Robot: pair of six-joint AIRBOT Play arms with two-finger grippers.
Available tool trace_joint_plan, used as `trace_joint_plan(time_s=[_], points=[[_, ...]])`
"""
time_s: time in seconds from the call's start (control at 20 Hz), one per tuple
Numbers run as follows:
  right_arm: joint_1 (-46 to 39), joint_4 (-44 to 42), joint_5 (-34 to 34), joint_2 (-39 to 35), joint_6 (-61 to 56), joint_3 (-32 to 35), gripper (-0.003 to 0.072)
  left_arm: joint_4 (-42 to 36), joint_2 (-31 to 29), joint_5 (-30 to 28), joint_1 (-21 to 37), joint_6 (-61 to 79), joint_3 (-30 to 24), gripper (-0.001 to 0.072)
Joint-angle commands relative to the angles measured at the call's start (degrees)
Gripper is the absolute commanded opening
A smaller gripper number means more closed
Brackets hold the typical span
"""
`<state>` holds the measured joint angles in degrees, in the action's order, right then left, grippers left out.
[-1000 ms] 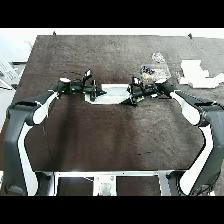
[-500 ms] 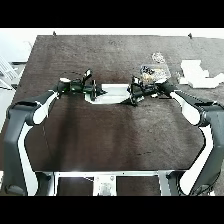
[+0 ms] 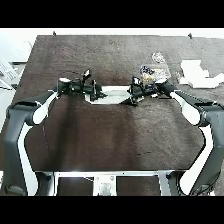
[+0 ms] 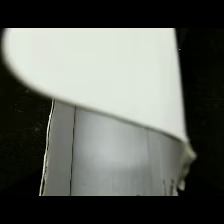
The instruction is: Fold the box and place the chain.
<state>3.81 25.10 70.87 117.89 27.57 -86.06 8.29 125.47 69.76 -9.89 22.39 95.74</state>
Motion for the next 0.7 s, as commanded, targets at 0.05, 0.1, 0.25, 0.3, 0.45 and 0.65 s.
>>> trace_joint_plan(time_s=[0.05,0.1,0.25,0.3,0.45,0.65], points=[[0.07,-0.04,-0.07,0.02,-0.09,-0.02,0.0581,0.0,-0.5,6.21,1.66,0.04,0.48,0.047],[0.07,-0.04,-0.07,0.02,-0.07,-0.02,0.0581,-0.13,-0.81,8.35,2.27,0.07,0.48,0.0469],[0.07,-0.04,-0.07,0.02,-0.09,-0.02,0.058,-0.2,-2.82,14.05,4.72,0.09,0.48,0.0469],[0.07,-0.04,-0.07,0.02,-0.07,-0.02,0.058,-0.2,-3.72,15.61,5.62,0.09,0.48,0.0469],[0.07,-0.04,-0.07,0.02,-0.09,-0.02,0.0581,-0.28,-5.95,19.71,8.33,0.02,0.63,0.0467],[0.07,-0.04,-0.07,0.02,-0.09,-0.02,0.0581,0.83,-8.15,27.06,8.72,0.33,0.94,0.0019]])
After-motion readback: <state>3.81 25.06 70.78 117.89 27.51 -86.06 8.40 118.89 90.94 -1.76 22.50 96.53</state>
